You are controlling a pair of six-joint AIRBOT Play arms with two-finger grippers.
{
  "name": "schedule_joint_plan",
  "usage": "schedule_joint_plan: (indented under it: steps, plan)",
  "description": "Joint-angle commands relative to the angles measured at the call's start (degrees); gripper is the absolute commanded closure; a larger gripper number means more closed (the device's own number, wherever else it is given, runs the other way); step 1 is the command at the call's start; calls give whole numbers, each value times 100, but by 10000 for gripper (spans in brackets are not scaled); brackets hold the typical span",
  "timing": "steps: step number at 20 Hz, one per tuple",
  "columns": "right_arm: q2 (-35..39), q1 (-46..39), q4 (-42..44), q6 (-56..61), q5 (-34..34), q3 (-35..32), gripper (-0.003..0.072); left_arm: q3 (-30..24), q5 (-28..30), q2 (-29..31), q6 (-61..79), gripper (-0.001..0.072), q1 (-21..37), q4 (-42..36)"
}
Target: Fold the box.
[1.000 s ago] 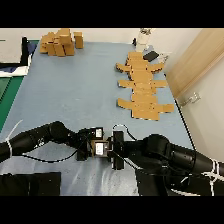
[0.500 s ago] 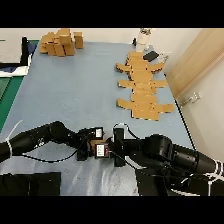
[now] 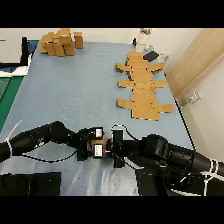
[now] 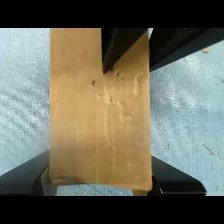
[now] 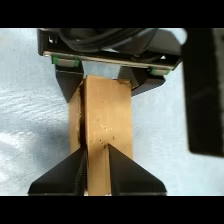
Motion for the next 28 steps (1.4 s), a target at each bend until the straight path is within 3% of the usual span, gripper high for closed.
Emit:
schedule_joint_plan:
  steps: [1,4,8,12,13,14,17,20,22,28]
  plan:
    - [-46,11,345,7,-170,-2,488,7,-2,-2,7,335,0,4]
    - [-39,11,485,7,-328,2,447,7,-2,-2,7,335,0,4]
    - [319,9,350,459,-533,219,445,7,0,-2,7,335,0,2]
    - [1156,9,802,2975,-1633,83,450,7,-4,-2,7,335,0,2]
    - [1296,9,1204,3694,-1537,-146,517,7,-2,-2,7,336,0,2]
    - [1390,9,1714,4334,-1161,-466,683,7,-2,-2,7,335,0,4]
    - [1362,9,2796,5333,1300,-1377,685,7,-2,-2,7,335,0,2]
    - [955,-66,2802,6159,3150,-1537,684,7,-2,-2,7,335,0,2]
    - [702,-83,2804,6214,3442,-1530,685,7,-2,-2,7,335,0,4]
    - [573,7,2804,6273,3119,-1532,685,7,-2,-2,7,336,0,4]
